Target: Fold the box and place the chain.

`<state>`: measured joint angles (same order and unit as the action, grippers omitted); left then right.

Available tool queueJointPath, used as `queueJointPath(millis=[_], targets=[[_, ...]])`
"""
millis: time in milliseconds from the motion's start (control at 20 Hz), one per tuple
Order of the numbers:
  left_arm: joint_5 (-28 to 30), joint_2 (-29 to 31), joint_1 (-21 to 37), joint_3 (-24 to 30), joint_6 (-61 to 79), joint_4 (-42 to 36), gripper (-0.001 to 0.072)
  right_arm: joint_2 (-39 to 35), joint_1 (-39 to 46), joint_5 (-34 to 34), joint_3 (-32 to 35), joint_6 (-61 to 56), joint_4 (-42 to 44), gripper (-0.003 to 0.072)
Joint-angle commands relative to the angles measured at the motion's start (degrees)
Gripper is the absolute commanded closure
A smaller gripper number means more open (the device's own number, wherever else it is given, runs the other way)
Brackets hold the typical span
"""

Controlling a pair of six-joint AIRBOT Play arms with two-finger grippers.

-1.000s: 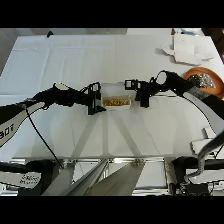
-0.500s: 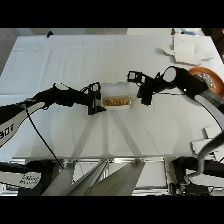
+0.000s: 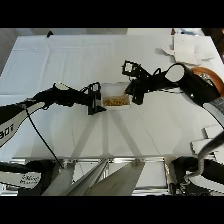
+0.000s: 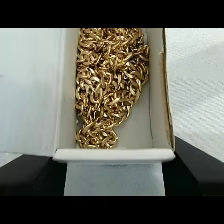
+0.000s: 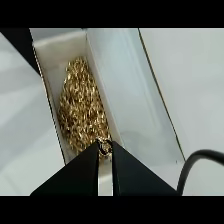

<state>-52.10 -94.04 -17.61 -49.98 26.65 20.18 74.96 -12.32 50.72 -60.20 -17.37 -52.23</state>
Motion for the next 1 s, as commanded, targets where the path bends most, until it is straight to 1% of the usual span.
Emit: queueJointPath(millis=[0,50,100,250,400,500,600,700,750,900,950], targets=[[0.0,0.0,0.0,0.0,0.0,0.0,0.0554,-0.3,-1.1,-1.3,0.0,0.7,1.5,0.0503],[0.0,0.0,0.0,0.0,0.0,0.0,0.0554,-0.3,-0.9,-0.5,0.0,0.7,1.5,0.0380],[0.0,0.0,0.0,0.0,0.0,0.0,0.0554,-0.3,-0.9,0.2,-0.2,0.6,1.4,0.0370],[0.0,0.0,0.0,0.0,0.0,0.0,0.0554,-0.3,-0.8,2.7,-4.7,-3.0,1.4,0.0371],[0.0,0.0,0.0,0.0,0.0,0.0,0.0554,0.4,0.7,2.9,-13.2,-9.4,1.3,0.0372],[0.0,0.0,0.0,0.0,0.0,0.0,0.0554,3.8,3.5,2.9,-20.9,-18.7,1.3,0.0373],[0.0,0.0,0.0,0.0,0.0,0.0,0.0554,8.9,6.0,2.9,-27.0,-26.1,1.4,0.0374],[0.0,0.0,0.0,0.0,0.0,0.0,0.0554,13.7,6.5,3.0,-29.6,-27.9,1.4,0.0374],[0.0,0.0,0.0,0.0,0.0,0.0,0.0554,15.9,6.5,3.5,-29.7,-27.9,1.7,0.0374],[0.0,0.0,0.0,0.0,0.0,0.0,0.0554,22.8,6.5,10.6,-29.7,-29.4,3.4,0.0377],[0.0,0.0,0.0,0.0,0.0,0.0,0.0554,25.2,6.5,13.9,-29.7,-29.4,3.4,0.0406]])
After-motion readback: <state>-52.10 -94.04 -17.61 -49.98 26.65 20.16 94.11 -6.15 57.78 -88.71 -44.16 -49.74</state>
